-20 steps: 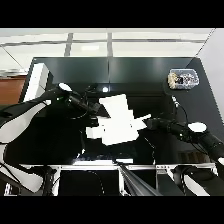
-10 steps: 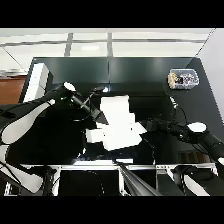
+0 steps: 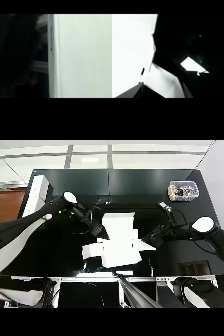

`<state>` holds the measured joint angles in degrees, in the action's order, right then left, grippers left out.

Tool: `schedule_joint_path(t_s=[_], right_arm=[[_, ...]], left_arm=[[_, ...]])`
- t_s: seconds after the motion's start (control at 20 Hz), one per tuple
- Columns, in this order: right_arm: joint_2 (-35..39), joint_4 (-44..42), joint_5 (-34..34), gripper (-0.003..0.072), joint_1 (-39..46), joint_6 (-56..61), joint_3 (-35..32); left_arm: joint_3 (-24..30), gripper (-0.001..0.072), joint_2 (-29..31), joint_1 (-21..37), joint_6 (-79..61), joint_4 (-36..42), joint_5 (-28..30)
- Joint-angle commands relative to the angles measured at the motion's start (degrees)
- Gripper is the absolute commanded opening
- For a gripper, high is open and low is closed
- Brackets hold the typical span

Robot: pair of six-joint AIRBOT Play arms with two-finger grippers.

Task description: Fold the box and place the chain.

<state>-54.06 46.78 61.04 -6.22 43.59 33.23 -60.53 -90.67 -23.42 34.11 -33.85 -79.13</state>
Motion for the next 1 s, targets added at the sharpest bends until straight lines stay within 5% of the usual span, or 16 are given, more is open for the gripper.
schedule_joint_path(t_s=[0.0, 0.1, 0.3, 0.4, 0.45, 0.8, 0.85, 0.9, 0.95], right_arm=[[0.0, 8.3, -0.6, 0.0573, 0.0, 1.4, 3.2], [0.0, 8.3, -3.8, 0.0573, 0.0, 1.4, 3.2], [0.0, 6.2, -10.6, 0.0573, 0.0, 0.7, 3.2], [-0.1, 6.5, -11.5, 0.0569, 0.0, -8.8, 2.4], [-0.1, 7.3, -11.5, 0.0489, 0.0, -12.9, 1.3], [-0.1, 4.7, -10.5, 0.0487, 0.0, -21.0, -3.3], [-0.2, 2.4, -10.2, 0.0507, -0.3, -21.1, -4.1], [-0.3, 0.8, -10.3, 0.0680, -1.3, -22.7, -5.0], [-0.7, 0.8, -11.1, 0.0703, -2.7, -23.1, -5.3]], left_arm=[[7.0, 0.0020, 11.8, -4.1, -9.5, -1.4, 20.7], [10.6, 0.0023, 15.3, -5.4, -15.6, -2.5, 28.6], [10.8, 0.0023, 12.7, -6.5, -22.6, -4.2, 32.3], [10.8, 0.0023, 9.6, -6.4, -30.4, -4.1, 32.4], [10.8, 0.0023, 8.3, -6.4, -34.7, -4.2, 32.4], [10.8, 0.0022, 5.2, -6.4, -40.4, -4.7, 33.9], [10.8, 0.0023, 5.1, -6.4, -40.4, -4.7, 34.5], [10.8, 0.0022, 5.0, -6.4, -40.4, -4.7, 35.2], [10.8, 0.0023, 5.0, -6.4, -40.4, -4.7, 35.6]])
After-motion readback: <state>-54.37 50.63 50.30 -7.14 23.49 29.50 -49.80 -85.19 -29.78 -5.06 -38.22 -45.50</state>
